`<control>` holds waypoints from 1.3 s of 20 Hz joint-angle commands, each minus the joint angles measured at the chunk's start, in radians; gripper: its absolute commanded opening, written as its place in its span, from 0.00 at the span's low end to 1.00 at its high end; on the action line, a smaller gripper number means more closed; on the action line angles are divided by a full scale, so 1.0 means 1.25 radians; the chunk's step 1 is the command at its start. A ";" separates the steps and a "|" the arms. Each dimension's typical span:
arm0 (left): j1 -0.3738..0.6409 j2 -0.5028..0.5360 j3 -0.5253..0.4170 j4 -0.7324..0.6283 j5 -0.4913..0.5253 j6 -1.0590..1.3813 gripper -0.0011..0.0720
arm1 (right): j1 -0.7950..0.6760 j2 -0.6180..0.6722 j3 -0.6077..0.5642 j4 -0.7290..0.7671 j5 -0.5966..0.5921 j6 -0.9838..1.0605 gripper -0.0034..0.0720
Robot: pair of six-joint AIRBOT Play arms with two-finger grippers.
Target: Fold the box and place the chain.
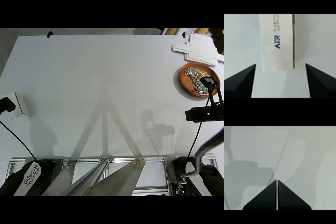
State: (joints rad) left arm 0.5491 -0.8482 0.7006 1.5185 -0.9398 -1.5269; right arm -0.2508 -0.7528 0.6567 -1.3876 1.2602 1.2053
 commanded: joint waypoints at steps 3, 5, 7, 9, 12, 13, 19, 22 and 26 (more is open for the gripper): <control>-0.056 0.204 0.000 0.014 0.001 0.000 0.96 | -0.001 0.001 0.000 0.000 0.000 0.000 0.07; -0.078 0.264 0.000 0.015 -0.029 0.000 0.96 | -0.001 0.001 0.000 0.000 0.000 0.000 0.07; -0.097 0.299 -0.001 0.015 -0.067 -0.001 0.96 | -0.001 0.001 0.000 0.000 0.000 0.000 0.07; -0.107 0.303 -0.003 0.016 -0.110 -0.005 0.96 | -0.001 0.001 0.000 0.000 0.001 0.000 0.07; -0.107 0.296 -0.009 0.015 -0.191 -0.009 0.96 | -0.001 0.001 0.000 0.000 0.001 0.000 0.07; -0.107 0.297 -0.016 0.015 -0.205 -0.010 0.96 | -0.001 0.001 0.000 0.000 0.001 0.000 0.07; -0.107 0.297 -0.071 0.015 -0.200 -0.009 0.96 | -0.001 0.001 0.000 0.000 0.001 0.000 0.07; -0.107 0.297 -0.101 0.015 -0.168 -0.009 0.96 | -0.001 0.001 0.000 0.000 0.001 0.000 0.07; -0.107 0.297 -0.103 0.015 -0.151 -0.009 0.96 | -0.001 0.001 0.000 0.000 0.001 0.000 0.07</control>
State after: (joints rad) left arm 0.4156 -0.4778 0.5808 1.5372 -1.1484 -1.5383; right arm -0.2508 -0.7528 0.6567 -1.3876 1.2606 1.2053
